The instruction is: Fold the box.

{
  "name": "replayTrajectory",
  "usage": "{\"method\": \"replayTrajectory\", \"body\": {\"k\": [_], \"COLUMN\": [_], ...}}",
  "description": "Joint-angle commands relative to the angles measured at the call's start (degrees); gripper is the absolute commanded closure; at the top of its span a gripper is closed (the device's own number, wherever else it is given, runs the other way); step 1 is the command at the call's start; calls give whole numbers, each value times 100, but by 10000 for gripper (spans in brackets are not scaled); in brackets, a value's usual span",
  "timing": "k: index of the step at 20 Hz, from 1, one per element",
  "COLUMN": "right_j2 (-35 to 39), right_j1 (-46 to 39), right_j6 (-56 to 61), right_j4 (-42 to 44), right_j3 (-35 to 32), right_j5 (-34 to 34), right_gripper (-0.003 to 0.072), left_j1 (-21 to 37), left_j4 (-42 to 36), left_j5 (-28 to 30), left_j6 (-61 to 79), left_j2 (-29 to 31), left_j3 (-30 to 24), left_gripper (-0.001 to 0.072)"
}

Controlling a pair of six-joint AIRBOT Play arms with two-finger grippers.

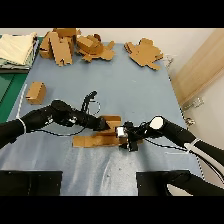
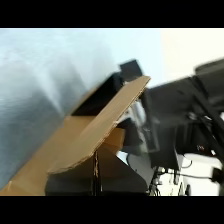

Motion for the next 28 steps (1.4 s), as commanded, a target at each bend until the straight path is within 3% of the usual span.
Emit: {"method": "replayTrajectory", "body": {"k": [1, 5, 12, 20, 24, 28], "right_j2": [2, 2, 2, 2, 2, 2], "right_j1": [4, 4, 4, 4, 4, 4], "right_j6": [2, 2, 2, 2, 2, 0], "right_j4": [-11, 9, 39, 55, 52, 52], "right_j3": [-2, -2, -2, -2, -2, -2], "right_j5": [4, 2, 2, 4, 7, 4], "right_gripper": [95, 95, 95, 95, 95, 95], "left_j1": [57, 81, 81, 105, 188, 435], "left_j4": [92, 944, 940, 933, 905, 1113], "left_j5": [192, 173, 7, 173, 138, 181], "left_j6": [-538, -1547, -1770, -1519, -671, 896], "left_j2": [-190, -271, -271, -284, -214, 599], "left_j3": [28, 28, 105, 603, 713, 896], "left_gripper": [697, 697, 697, 697, 697, 698]}}
